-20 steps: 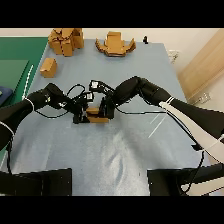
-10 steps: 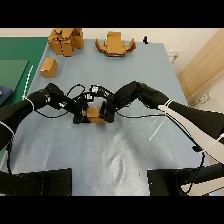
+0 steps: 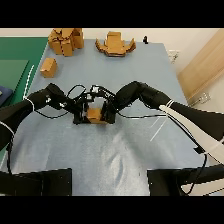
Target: Fold the box.
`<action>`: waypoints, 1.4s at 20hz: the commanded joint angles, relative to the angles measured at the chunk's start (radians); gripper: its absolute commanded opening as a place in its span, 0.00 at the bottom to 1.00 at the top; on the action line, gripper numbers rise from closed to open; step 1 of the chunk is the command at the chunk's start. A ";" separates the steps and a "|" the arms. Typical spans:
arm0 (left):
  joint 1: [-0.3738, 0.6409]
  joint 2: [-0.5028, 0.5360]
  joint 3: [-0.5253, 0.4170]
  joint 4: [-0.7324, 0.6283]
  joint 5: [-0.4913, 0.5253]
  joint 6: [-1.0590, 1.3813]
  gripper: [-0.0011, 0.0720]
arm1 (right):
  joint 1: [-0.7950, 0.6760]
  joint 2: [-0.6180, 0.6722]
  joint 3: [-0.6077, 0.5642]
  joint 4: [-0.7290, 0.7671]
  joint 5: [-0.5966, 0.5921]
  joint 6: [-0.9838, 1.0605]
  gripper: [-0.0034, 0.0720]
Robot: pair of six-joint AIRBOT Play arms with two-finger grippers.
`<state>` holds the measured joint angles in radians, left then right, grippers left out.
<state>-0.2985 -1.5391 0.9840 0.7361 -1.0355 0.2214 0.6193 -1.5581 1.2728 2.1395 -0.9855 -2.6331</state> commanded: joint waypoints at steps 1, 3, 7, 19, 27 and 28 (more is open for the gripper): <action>0.001 0.001 0.000 0.001 0.005 -0.006 0.32 | -0.001 0.031 0.003 0.014 0.052 0.008 0.56; 0.001 0.001 0.000 0.001 0.005 -0.006 0.32 | 0.000 0.039 0.003 0.015 0.053 0.008 0.56; 0.001 0.001 0.000 0.001 0.005 -0.006 0.32 | 0.000 0.052 0.003 0.024 0.064 0.017 0.56; 0.001 0.001 0.000 0.001 0.006 -0.006 0.32 | 0.011 -0.015 0.000 0.086 0.061 0.023 0.05; 0.001 0.001 0.000 0.002 0.005 -0.006 0.32 | 0.018 -0.023 0.002 0.077 0.054 0.026 0.05; 0.001 0.001 0.000 0.002 0.004 -0.006 0.32 | 0.018 0.000 0.002 0.075 0.061 0.026 0.05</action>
<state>-0.2981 -1.5391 0.9840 0.7368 -1.0298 0.2134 0.6369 -1.5845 1.2728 2.2131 -0.9360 -2.6080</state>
